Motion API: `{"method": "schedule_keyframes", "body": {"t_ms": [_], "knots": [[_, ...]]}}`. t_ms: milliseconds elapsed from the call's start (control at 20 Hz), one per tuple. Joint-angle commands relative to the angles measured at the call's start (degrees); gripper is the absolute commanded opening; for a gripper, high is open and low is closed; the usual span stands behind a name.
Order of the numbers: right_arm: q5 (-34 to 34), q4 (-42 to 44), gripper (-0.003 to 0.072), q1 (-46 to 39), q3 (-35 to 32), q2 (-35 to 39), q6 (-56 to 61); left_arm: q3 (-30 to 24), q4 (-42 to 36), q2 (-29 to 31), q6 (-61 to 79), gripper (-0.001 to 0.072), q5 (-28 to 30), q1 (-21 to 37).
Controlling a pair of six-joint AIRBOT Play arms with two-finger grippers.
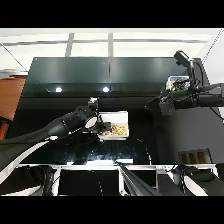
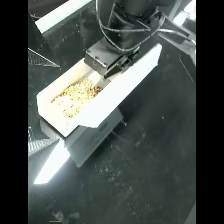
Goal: Fold the box and place the chain.
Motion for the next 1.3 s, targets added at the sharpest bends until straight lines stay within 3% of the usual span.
{"method": "schedule_keyframes", "body": {"t_ms": [0, 50, 100, 350, 500, 650, 850, 900, 950, 1000, 1100, 1250], "knots": [[0.5, -0.9, 0.0524, -0.9, 0.0, 0.0, 0.0, 1.5, 0.2, -0.1, 1.5, 0.0251, -1.5, 0.1], [0.5, -1.6, 0.0524, -0.9, 0.0, 0.0, 0.1, 2.7, 0.7, 0.0, 2.6, 0.0433, -3.4, 0.2], [0.6, -2.5, 0.0524, -0.9, 0.0, 0.0, 0.4, 3.9, 1.5, 0.4, 3.9, 0.0502, -5.5, 0.3], [0.6, -5.7, 0.0523, -1.0, 0.0, 0.0, 0.7, 7.3, 4.0, 7.7, 20.6, 0.0511, -15.0, 1.3], [0.9, -7.5, 0.0523, -1.0, 0.0, 0.0, 0.6, 4.8, 3.8, 15.2, 46.2, 0.0508, -18.9, 3.4], [1.6, -10.2, 0.0523, -1.0, 0.0, 0.0, 0.6, -0.6, -3.0, 24.0, 59.6, 0.0504, -20.0, 11.7], [-1.0, -12.6, 0.0523, -0.9, -0.4, 0.0, 1.6, -11.7, -24.5, 33.4, 81.8, 0.0494, -10.2, 25.9], [-1.7, -12.4, 0.0524, -0.9, -0.8, 0.0, 2.2, -14.6, -29.6, 33.7, 89.4, 0.055, -8.3, 27.8], [-2.3, -12.4, 0.0571, -0.9, -1.3, 0.0, 3.0, -16.9, -32.3, 33.6, 96.0, 0.0695, -6.9, 28.6], [-2.5, -12.5, 0.071, -0.9, -2.0, 0.0, 3.7, -19.0, -33.5, 33.2, 100.0, 0.0717, -4.5, 28.7], [-2.3, -12.5, 0.0715, -0.9, -3.5, 0.0, 3.7, -22.2, -33.4, 32.3, 105.1, 0.0717, 1.3, 28.7], [-2.2, -12.4, 0.0714, -0.9, -5.0, 0.0, 3.7, -23.0, -33.2, 30.4, 115.0, 0.0707, 3.9, 28.6]]}}
